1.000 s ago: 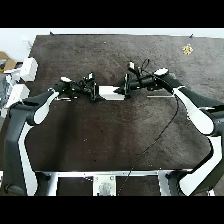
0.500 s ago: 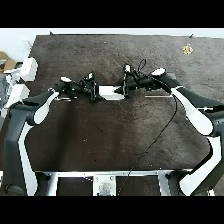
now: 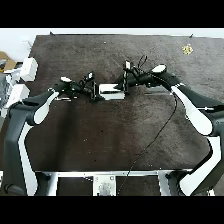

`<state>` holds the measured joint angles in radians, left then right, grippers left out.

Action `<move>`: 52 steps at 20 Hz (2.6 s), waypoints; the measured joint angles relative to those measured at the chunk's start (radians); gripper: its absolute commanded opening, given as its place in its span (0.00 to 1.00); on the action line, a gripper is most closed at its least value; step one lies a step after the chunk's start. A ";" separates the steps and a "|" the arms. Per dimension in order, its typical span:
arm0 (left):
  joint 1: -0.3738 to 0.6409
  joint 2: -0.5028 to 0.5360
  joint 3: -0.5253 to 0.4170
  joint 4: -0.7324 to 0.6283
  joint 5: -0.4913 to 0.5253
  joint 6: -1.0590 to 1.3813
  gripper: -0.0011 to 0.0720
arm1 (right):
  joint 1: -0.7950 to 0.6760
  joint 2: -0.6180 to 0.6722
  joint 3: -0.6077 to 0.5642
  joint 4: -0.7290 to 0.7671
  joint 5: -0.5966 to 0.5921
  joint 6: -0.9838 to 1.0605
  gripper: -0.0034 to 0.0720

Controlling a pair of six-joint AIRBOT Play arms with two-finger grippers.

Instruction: Fold the box and place the chain.

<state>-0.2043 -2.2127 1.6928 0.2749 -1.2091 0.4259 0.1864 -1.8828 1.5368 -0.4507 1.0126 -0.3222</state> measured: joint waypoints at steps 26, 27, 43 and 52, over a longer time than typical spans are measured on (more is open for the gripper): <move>0.000 0.000 -0.001 0.002 -0.002 0.000 0.32 | -0.036 -0.043 0.001 -0.081 0.204 0.147 0.42; 0.001 0.000 0.000 0.002 0.000 0.000 0.32 | -0.036 -0.043 0.001 -0.059 0.205 0.147 0.42; 0.001 0.000 0.000 0.003 0.000 0.005 0.32 | -0.006 -0.048 0.003 -0.027 0.122 0.245 0.05; 0.000 0.000 0.000 0.003 -0.001 0.000 0.32 | 0.001 -0.027 0.000 -0.126 0.080 0.271 0.05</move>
<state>-0.2043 -2.2124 1.6928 0.2775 -1.2102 0.4255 0.1871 -1.9102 1.5368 -0.5770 1.0924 -0.0509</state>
